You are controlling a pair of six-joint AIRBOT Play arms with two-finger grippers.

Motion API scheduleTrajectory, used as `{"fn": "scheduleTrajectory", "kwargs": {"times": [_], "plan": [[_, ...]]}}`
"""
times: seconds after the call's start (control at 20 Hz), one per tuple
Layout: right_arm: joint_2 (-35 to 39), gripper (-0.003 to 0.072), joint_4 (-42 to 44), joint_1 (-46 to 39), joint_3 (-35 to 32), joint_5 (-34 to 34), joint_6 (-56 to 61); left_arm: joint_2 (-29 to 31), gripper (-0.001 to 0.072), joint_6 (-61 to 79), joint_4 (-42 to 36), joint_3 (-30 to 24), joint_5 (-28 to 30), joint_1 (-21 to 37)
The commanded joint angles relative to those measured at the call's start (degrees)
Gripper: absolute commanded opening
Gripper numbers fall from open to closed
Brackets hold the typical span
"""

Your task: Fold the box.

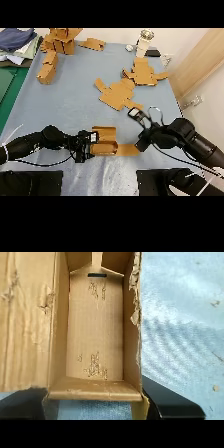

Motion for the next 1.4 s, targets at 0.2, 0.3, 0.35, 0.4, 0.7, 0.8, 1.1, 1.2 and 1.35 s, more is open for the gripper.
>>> {"fn": "scheduleTrajectory", "kwargs": {"times": [0.2,0.3,0.35,0.4,0.7,0.8,1.1,1.2,1.35], "plan": [[-3.85,0.0005,15.67,-7.63,-5.68,0.96,19.52,0.02,0.0454,-0.02,0.0,0.04,0.11,-0.02],[-5.42,0.0005,16.81,-7.63,-6.62,2.45,19.56,0.02,0.0454,-0.02,0.0,0.04,0.11,-0.02],[-6.08,0.0006,16.72,-7.63,-6.71,2.43,19.56,0.02,0.0454,-0.04,0.04,0.04,0.07,-0.02],[-6.56,0.0005,16.55,-7.63,-6.71,2.43,19.56,0.11,0.0454,-0.04,0.04,0.07,0.2,0.0],[-6.97,0.0005,17.77,-7.65,-6.82,5.25,21.97,0.11,0.0454,-2.21,3.69,0.04,0.33,0.11],[-6.99,0.0005,22.77,-7.65,-7.8,9.66,20.5,0.09,0.0454,-2.19,3.69,0.04,0.35,0.09],[-7.02,0.0005,28.26,-7.63,-10.47,12.41,18.08,0.09,0.0454,-2.19,3.72,0.04,0.35,0.09],[-6.99,0.0005,31.23,-7.63,-10.47,13.11,16.76,0.11,0.0454,-2.19,3.69,0.04,0.37,0.09],[-6.8,0.0005,36.81,-7.58,-9.51,13.25,13.57,0.11,0.0454,-2.16,3.69,0.04,0.37,0.09]]}}
